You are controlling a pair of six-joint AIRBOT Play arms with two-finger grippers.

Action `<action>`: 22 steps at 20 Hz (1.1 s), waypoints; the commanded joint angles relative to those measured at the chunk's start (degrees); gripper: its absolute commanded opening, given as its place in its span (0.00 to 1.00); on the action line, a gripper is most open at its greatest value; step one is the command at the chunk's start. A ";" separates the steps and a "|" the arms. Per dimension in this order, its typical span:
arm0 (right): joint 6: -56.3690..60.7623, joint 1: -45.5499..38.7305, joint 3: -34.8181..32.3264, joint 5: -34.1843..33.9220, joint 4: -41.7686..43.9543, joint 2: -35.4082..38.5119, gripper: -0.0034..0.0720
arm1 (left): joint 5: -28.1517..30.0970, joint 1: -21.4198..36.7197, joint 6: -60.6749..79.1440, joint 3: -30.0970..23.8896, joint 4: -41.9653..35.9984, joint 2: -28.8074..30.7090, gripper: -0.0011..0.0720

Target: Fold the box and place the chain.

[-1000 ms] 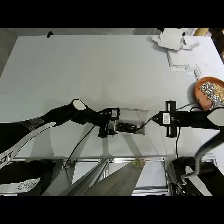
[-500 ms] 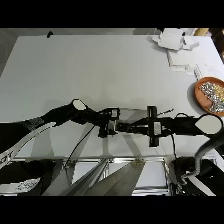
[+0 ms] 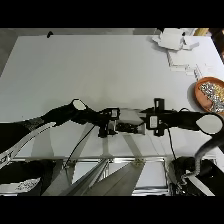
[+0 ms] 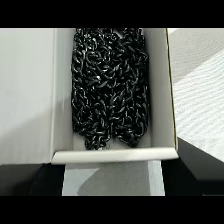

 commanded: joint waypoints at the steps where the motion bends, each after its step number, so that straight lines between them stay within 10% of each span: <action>1: 2.01 -10.75 0.66 4.72 -10.34 1.55 0.29 | 0.00 -0.02 0.00 0.00 0.00 0.04 0.39; 6: 1.38 -23.39 0.48 1.99 -12.50 -5.64 0.28 | 0.00 -0.02 0.00 0.00 0.00 0.04 0.39; 22: -6.69 -23.58 0.48 -7.17 -12.48 -25.90 0.28 | 0.00 -0.02 0.00 0.00 0.00 0.04 0.39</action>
